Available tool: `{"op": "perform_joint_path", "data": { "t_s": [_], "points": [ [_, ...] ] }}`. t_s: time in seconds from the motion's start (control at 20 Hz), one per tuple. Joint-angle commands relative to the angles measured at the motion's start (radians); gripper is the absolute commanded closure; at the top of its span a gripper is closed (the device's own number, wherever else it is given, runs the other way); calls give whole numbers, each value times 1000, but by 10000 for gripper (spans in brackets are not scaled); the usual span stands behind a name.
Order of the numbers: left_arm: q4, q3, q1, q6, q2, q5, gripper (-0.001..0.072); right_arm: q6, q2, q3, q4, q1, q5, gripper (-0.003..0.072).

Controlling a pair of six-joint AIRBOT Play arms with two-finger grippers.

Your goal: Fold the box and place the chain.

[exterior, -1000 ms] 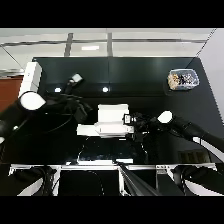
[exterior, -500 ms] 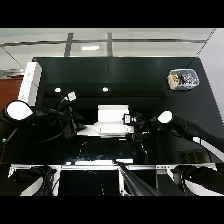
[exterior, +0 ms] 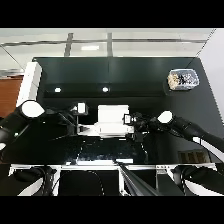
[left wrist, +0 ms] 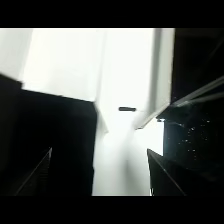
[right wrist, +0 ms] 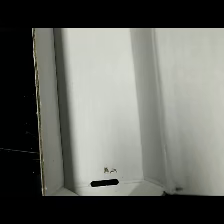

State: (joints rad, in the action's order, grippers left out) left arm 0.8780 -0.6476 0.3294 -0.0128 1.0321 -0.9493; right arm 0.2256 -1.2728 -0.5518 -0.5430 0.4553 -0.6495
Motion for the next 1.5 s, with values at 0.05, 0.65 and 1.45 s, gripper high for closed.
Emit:
{"op": "perform_joint_path", "data": {
  "t_s": [0.05,0.65,1.45],
  "points": [
    [0,1,65,-24,109,3,1,0,1,0,0,0,0,277],
    [-82,116,90,-129,107,204,36,0,1,0,0,0,0,277],
    [-138,104,151,87,107,225,490,0,1,0,0,0,0,277]
  ]
}}
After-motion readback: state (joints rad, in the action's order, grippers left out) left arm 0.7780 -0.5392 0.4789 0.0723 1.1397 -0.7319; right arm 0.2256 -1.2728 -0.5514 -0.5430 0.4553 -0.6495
